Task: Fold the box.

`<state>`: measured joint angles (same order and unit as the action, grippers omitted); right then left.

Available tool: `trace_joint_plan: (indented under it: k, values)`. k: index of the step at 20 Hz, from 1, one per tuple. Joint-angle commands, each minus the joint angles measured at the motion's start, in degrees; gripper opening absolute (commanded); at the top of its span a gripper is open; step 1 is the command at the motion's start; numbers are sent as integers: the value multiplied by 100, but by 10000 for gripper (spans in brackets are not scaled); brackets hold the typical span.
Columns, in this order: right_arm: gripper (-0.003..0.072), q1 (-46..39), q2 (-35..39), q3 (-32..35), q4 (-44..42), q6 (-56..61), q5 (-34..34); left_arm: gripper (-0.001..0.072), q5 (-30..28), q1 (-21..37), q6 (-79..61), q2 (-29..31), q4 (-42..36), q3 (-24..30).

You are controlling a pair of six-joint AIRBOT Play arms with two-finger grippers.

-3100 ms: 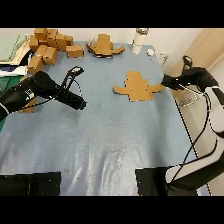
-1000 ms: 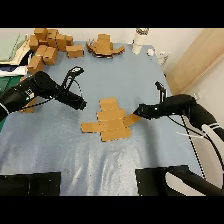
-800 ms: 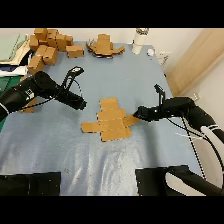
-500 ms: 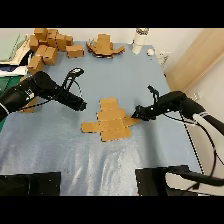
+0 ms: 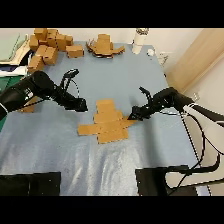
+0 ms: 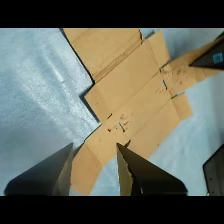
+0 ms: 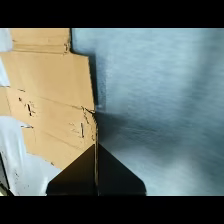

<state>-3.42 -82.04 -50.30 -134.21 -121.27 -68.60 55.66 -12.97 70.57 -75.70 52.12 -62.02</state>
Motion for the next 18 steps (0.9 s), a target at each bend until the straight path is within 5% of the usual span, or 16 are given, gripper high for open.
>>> trace_joint_plan:
  k: [1, 2, 3, 4, 11, 18]
  values:
    - [3, 197, 289, 435, -544, -885, 407, 399, 142, 208, 553, -98, -63, -4]
    - [3, 313, 533, 673, -551, -1169, 745, 417, 289, 328, 542, -192, -181, -2]
    - [3, 426, 772, 894, -549, -1370, 1071, 588, 409, 444, 531, -297, -352, 0]
    - [4, 575, 999, 1108, -531, -1517, 1394, 667, 514, 557, 479, -424, -573, 0]
    - [3, 1185, 1764, 1698, -494, -1727, 2057, 667, 643, 723, -334, -1191, -1956, 0]
    - [3, 1318, 2433, 1698, -507, -1720, 1884, 668, 129, 723, -396, -1425, -2024, -4]
